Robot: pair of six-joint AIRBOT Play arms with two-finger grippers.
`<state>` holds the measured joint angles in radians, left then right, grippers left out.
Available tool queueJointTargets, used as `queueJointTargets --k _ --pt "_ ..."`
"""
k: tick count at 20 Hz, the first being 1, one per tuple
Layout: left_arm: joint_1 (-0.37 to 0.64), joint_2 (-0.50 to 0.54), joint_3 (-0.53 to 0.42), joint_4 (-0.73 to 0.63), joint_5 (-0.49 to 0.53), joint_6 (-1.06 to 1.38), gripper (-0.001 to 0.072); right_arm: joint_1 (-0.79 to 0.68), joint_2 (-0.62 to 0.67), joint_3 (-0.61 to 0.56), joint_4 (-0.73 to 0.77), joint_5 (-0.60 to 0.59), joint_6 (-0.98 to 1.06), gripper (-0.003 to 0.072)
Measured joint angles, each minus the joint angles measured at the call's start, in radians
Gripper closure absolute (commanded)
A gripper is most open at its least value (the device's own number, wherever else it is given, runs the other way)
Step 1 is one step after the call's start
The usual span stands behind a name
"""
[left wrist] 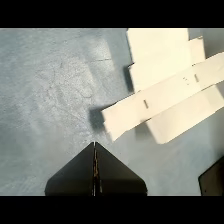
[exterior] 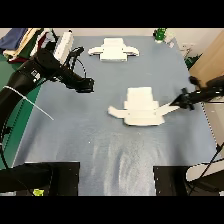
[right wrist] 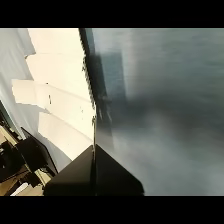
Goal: Fold the box.
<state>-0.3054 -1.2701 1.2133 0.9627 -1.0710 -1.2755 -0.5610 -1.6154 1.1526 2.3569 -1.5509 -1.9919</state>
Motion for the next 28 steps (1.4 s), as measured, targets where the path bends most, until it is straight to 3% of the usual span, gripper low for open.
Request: queueJointTargets --k 8,9,10,12,20,23,28 --pt "0.001 0.0 0.0 -0.009 -0.093 0.036 0.069 0.507 0.362 -0.454 0.053 0.316 0.197 0.0686" --pt "0.001 0.0 0.0 -0.002 -0.112 0.043 0.0467 0.562 0.409 -0.506 0.053 0.354 0.225 0.0686" --pt "0.001 0.0 0.0 0.002 -0.127 0.046 0.011 0.617 0.46 -0.559 0.055 0.401 0.258 0.0686" --pt "0.001 0.0 0.0 0.013 -0.144 0.052 0.0249 0.704 0.55 -0.646 0.055 0.486 0.292 0.0685" --pt "0.051 0.001 -0.022 0.035 -0.233 0.087 0.0248 0.821 0.824 -0.769 -0.068 0.756 0.213 0.0686" --pt "0.143 0.019 -0.107 -0.008 -0.271 0.117 0.0248 0.827 0.872 -0.797 -0.107 0.803 0.203 0.0686" --pt "0.243 0.002 -0.301 -0.171 -0.23 0.237 0.0249 0.83 0.901 -0.831 -0.13 0.86 0.196 0.0685"
